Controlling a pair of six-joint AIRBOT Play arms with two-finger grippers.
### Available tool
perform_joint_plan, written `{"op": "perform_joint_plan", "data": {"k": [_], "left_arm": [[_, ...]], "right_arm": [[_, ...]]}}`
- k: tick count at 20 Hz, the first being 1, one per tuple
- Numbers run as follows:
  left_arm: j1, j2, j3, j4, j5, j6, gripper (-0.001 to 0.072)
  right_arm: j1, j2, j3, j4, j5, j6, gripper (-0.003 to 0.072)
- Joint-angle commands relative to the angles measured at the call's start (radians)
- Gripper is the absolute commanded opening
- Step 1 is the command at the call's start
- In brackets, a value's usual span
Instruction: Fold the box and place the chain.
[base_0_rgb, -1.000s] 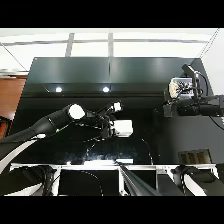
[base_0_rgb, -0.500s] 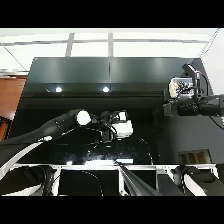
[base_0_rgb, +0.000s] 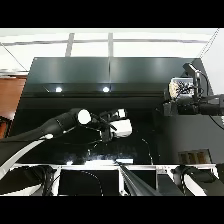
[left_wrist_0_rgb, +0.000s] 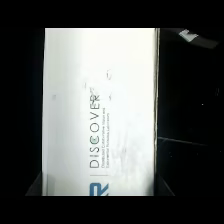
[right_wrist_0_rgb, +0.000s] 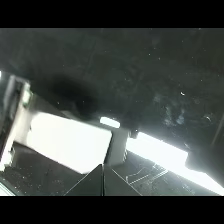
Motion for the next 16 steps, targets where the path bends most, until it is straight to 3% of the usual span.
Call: {"op": "perform_joint_plan", "data": {"k": [1, 5, 10, 12, 16], "left_arm": [[0.128, 0.037, 0.011, 0.022, -0.111, -0.119, 0.0328], [0.436, 0.106, 0.033, 0.053, -0.127, -0.209, 0.0338], [0.851, 0.102, 0.162, 0.051, -0.089, -0.314, 0.0337], [0.953, 0.053, 0.233, 0.077, -0.073, -0.314, 0.0337], [1.038, -0.149, 0.469, 0.299, -0.059, -0.407, 0.0337]], "right_arm": [[0.0, 0.0, 0.0, 0.0, -0.003, 0.0, 0.0009], [0.0, 0.0, 0.0, 0.0, -0.007, 0.0, 0.0009], [0.0, 0.0, 0.0, 0.0, -0.026, 0.008, 0.0009], [0.0, 0.0, 0.0, 0.001, -0.032, 0.008, 0.0009], [0.0, 0.0, 0.0, 0.004, -0.032, 0.013, 0.0009]]}}
